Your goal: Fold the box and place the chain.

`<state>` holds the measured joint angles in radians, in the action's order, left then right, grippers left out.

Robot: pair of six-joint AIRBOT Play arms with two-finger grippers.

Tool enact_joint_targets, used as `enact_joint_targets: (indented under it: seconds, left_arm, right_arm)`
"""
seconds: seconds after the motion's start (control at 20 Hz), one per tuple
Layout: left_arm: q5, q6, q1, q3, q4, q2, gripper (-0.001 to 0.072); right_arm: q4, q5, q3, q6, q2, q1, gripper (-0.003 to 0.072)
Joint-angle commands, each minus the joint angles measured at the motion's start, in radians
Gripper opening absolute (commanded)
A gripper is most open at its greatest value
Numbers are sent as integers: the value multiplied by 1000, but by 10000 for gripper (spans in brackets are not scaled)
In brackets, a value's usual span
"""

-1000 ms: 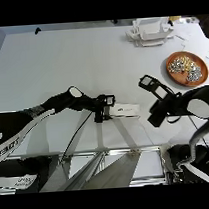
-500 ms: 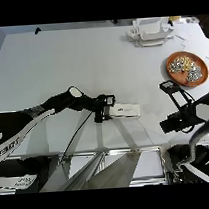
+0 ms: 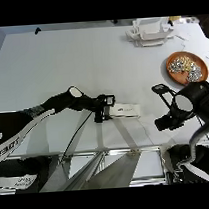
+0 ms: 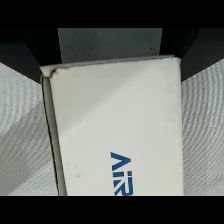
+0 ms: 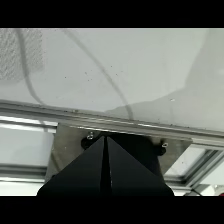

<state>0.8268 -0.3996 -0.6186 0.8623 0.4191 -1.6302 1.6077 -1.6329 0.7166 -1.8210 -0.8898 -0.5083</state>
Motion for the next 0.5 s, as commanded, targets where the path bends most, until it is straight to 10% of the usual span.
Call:
enact_joint_targets:
  seconds: [0.0,0.45]
  left_arm:
    - [0,0,0,0,0,0,44]
    - [6,6,0,0,0,0,44]
  right_arm:
    - [0,-2,0,-2,-12,0,14]
    - [0,-2,0,-2,-12,0,14]
